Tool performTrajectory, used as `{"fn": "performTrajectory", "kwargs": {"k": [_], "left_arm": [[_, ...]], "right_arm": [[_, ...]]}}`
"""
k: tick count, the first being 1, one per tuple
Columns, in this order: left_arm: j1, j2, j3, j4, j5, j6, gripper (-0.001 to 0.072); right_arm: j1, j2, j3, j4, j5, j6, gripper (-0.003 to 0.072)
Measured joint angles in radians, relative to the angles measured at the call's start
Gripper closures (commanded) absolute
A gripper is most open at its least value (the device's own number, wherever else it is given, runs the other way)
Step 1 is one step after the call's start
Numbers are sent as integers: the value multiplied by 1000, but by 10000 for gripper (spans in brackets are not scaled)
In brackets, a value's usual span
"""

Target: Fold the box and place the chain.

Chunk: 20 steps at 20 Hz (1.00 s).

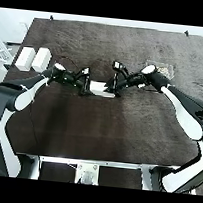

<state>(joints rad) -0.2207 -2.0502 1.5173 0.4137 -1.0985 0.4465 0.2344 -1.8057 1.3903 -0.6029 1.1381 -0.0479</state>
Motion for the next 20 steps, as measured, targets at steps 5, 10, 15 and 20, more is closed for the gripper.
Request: {"fn": "performTrajectory", "kwargs": {"k": [5, 10, 15, 20], "left_arm": [[1, 0, 0, -1, 3, -3, 131], [2, 0, 0, -5, 11, -7, 130], [2, 0, 0, -5, 10, -6, 131], [2, 0, 0, -5, 9, -5, 131]], "right_arm": [[-9, 0, -12, 44, 14, -15, 312], [-53, 2, 0, 166, 40, -37, 430], [-79, 3, -11, 232, 55, -40, 675], [-68, -21, -39, 195, 52, 13, 676]]}}
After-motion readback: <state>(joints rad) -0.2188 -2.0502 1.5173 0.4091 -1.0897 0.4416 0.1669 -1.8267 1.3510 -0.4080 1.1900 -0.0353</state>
